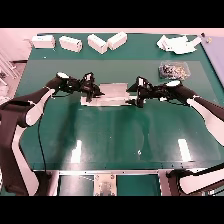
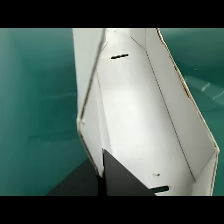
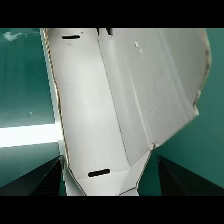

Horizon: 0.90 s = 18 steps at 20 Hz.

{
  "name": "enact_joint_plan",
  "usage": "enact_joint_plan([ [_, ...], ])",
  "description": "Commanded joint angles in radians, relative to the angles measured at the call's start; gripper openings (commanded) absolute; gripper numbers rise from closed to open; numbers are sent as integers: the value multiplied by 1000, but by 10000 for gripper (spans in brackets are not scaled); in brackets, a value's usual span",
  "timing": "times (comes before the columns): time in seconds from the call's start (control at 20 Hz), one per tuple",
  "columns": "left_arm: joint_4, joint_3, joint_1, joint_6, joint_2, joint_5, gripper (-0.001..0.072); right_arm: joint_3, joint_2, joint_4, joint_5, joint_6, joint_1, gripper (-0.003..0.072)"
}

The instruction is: Fold the box and place the chain.

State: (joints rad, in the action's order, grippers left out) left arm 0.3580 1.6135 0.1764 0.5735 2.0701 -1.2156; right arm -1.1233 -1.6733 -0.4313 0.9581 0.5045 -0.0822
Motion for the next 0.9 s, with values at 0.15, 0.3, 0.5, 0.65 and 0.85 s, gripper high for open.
enact_joint_plan([
  [0.15, 0, 0, -1, 0, 1, 0, 20, -55, -70, 0, 84, 32, 1, 666],
  [0.3, 0, 0, -1, 0, 1, 0, 20, -61, -96, 0, 103, 56, 0, 666],
  [0.5, 0, 0, -1, 0, 1, 0, 20, -88, -135, 0, 117, 86, -1, 666],
  [0.65, 0, 0, -1, 0, 1, 0, 21, -145, -181, -7, 175, 101, -4, 666],
  [0.85, 0, 0, -1, 0, 1, 0, 20, -202, -228, -7, 226, 98, -4, 666],
])
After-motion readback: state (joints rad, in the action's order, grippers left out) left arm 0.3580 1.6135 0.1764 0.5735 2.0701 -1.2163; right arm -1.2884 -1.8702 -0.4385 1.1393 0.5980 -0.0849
